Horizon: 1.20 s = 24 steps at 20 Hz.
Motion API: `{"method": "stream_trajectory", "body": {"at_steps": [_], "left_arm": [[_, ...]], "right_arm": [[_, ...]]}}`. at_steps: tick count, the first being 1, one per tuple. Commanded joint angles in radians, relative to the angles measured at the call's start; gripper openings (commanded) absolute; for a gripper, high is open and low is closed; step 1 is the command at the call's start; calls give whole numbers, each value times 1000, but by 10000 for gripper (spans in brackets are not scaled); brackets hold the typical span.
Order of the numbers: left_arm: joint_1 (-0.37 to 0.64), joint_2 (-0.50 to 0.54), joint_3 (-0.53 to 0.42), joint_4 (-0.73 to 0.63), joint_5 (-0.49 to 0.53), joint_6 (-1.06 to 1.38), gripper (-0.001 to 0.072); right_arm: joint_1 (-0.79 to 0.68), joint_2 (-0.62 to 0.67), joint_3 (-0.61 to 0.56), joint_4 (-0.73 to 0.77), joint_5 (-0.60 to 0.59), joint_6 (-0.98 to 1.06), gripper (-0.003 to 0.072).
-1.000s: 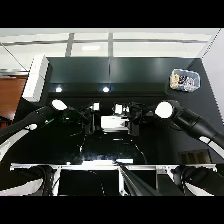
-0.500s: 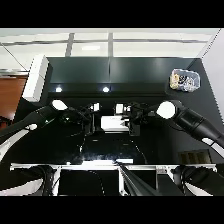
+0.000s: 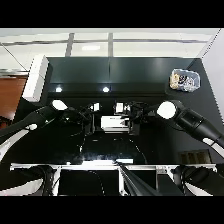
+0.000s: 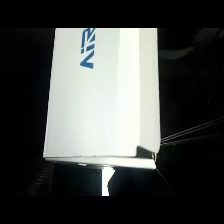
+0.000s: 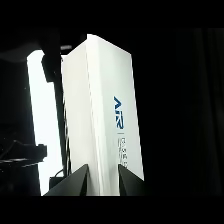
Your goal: Fold the box and place the chain.
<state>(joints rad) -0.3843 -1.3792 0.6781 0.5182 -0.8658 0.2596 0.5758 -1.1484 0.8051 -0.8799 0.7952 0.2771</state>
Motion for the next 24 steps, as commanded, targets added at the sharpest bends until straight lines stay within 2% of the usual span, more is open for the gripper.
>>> {"method": "stream_trajectory", "body": {"at_steps": [1,24], "left_arm": [[0,-1,0,0,1,2,478],[0,-1,0,0,1,2,478]], "right_arm": [[0,-3,0,0,-14,0,199],[0,-14,0,0,11,31,200]]}}
